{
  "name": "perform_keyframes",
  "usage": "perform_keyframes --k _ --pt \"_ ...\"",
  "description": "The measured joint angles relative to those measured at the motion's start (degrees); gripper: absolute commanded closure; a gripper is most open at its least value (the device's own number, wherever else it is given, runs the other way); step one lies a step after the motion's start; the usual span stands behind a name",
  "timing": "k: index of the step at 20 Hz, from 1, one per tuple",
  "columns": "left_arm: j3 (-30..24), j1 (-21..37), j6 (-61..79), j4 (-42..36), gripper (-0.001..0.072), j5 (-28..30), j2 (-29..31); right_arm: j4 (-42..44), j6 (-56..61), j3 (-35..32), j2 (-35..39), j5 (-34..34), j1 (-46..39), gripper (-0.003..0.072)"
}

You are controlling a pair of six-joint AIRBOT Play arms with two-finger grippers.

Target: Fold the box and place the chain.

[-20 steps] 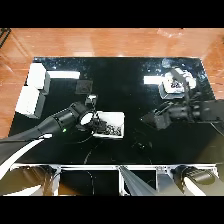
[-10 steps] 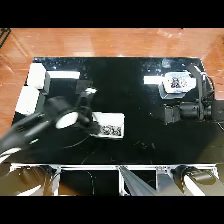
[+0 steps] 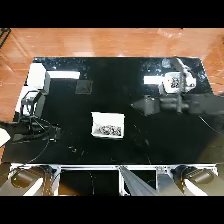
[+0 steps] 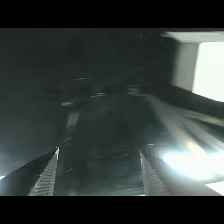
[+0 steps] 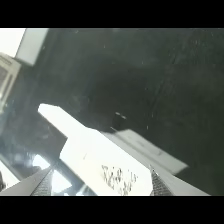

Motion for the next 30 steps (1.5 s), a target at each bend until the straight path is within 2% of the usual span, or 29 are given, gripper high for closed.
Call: perform_keyframes --k 3,5,9,18,24,30 --pt "-1.7 7.1 11.7 -11.1 0.0096 2.5 -1.3 -1.3 1.2 7.0 -10.7 1.0 2.0 -0.0022" --pt "-2.2 9.7 17.3 -16.8 0.0096 2.9 -3.1 -3.1 1.2 13.3 -18.4 -1.6 2.8 -0.0021" --pt "-2.5 11.8 22.9 -22.1 0.0096 4.3 -6.1 -5.9 -4.8 20.4 -26.9 -8.3 5.2 -0.0021" --pt "-2.7 12.5 25.8 -24.3 0.0097 6.1 -8.6 -11.3 -13.8 23.0 -30.4 -13.0 12.1 -0.0021" --pt "-2.7 12.5 25.9 -25.2 0.0097 8.3 -8.8 -11.5 -17.4 23.2 -30.6 -19.0 13.0 -0.0022" --pt "-2.7 12.7 25.9 -24.4 0.0097 11.9 -8.9 -11.6 -22.1 23.1 -30.9 -21.7 15.8 -0.0022"
